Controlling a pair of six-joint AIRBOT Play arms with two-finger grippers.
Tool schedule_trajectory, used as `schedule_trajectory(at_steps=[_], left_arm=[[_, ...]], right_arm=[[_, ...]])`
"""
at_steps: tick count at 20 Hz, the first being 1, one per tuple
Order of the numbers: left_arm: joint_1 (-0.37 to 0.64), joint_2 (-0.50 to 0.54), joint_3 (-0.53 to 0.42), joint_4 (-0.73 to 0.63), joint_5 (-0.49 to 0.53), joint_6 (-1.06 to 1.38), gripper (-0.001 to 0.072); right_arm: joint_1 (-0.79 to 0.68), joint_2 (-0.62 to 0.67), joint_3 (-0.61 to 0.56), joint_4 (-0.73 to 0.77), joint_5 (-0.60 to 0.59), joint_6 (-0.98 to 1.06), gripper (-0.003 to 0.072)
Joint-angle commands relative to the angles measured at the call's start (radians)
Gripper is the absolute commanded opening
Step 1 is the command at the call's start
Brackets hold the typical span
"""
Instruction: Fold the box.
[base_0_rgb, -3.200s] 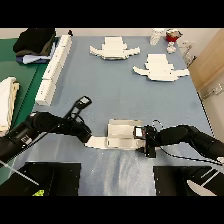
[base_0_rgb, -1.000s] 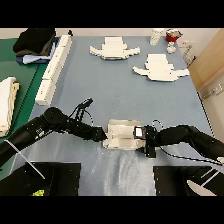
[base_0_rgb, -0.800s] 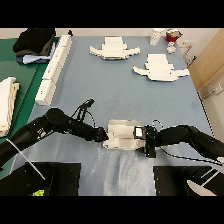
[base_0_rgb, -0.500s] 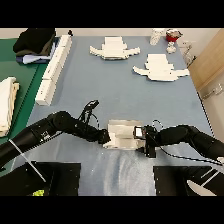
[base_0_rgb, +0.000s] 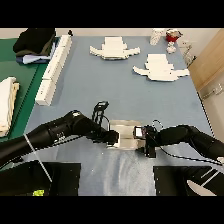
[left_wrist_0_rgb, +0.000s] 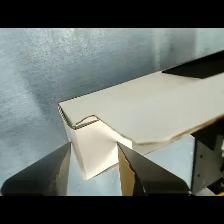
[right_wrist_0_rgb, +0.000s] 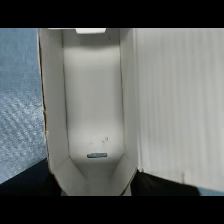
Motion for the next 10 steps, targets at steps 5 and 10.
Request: schedule_trajectory(at_steps=[5,10], left_arm=[[-0.113,-0.145,0.143,0.242,-0.122,-0.309,0.0405],[-0.151,-0.237,0.215,0.340,-0.221,-0.435,0.0405]], right_arm=[[0.000,0.000,0.000,0.000,0.000,0.000,0.0448],[0.000,0.000,0.000,0.000,0.000,0.000,0.0449]])
